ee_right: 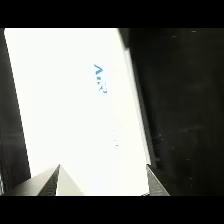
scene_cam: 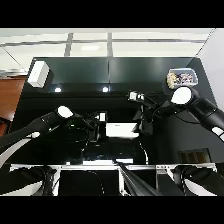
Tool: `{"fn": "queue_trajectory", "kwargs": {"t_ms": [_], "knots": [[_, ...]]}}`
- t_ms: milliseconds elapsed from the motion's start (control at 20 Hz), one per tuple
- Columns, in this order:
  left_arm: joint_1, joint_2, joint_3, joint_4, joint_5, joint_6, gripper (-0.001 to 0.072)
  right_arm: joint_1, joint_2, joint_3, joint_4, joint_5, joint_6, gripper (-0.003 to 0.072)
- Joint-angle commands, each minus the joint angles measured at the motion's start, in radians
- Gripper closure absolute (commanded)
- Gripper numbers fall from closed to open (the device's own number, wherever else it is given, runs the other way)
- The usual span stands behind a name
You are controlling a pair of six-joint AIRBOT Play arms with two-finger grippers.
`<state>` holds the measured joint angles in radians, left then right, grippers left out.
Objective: Fold the box and place the chain.
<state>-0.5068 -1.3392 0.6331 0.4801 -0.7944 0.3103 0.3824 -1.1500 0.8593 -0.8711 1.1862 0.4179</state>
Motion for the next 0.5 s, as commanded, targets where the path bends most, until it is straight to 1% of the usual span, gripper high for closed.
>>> {"fn": "queue_trajectory", "kwargs": {"t_ms": [0,200,400,450], "knots": [[0.000,-0.001,0.001,0.001,-0.003,-0.004,0.0268,0.020,-0.002,-0.031,-0.003,-0.040,-0.026,0.0057],[0.000,-0.001,0.001,0.001,-0.003,-0.004,0.0268,0.020,-0.002,-0.042,-0.002,-0.080,-0.026,0.0057],[0.000,-0.001,0.001,0.001,-0.003,-0.004,0.0268,0.020,-0.002,-0.042,-0.002,-0.096,-0.026,0.0058],[0.000,-0.001,0.001,0.001,-0.003,-0.004,0.0268,0.020,-0.002,-0.042,-0.002,-0.095,-0.026,0.0133]]}}
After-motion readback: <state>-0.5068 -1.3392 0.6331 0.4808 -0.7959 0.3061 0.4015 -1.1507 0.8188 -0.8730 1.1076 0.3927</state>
